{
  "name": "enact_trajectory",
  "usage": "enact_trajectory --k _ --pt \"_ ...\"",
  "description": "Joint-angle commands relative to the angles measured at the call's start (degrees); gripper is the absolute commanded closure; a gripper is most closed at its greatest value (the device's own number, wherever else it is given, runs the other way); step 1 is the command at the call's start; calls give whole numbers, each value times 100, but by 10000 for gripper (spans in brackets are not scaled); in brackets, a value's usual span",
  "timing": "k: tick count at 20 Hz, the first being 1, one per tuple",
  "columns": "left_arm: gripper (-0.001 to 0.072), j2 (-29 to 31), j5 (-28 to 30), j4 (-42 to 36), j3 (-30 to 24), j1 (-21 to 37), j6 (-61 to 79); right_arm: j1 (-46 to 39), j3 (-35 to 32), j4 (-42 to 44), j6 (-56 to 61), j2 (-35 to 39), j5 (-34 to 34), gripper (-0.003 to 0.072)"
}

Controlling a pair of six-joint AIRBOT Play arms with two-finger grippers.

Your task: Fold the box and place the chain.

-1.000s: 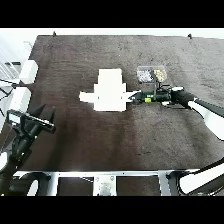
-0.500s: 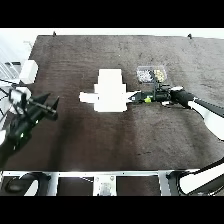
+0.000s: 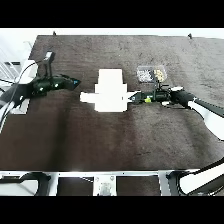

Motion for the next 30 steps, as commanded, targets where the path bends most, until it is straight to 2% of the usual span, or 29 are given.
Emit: enact_trajectory --k 1,3,6,8,10,15,18,23,30 --pt "300 -1552 -1480 1346 1998 -44 -1808 20 -9 4 -22 7 -57 679" --pt "300 -2151 -1963 1945 3027 -181 -2430 74 -9 20 -22 4 -63 679" --pt "299 -2929 -2396 2778 4391 -494 -3167 107 -9 35 -20 4 -92 679" --pt "299 -3327 -2623 2852 4951 -614 -3388 103 -9 35 -20 4 -109 679" --pt "297 -3644 -2793 2804 5281 -662 -3388 103 -9 37 -22 4 -109 679" --pt "297 -4015 -2776 2435 5364 -804 -3084 103 -9 35 -22 4 -107 679" --pt "297 -4068 -2706 2365 5364 -874 -3080 105 -9 -4 -20 4 -103 678" --pt "298 -4142 -2577 1744 5364 -887 -2872 109 -9 -4 -20 4 -101 678" --pt "305 -4269 -2614 1624 5364 -1049 -2785 107 -11 -9 -20 4 -81 678"
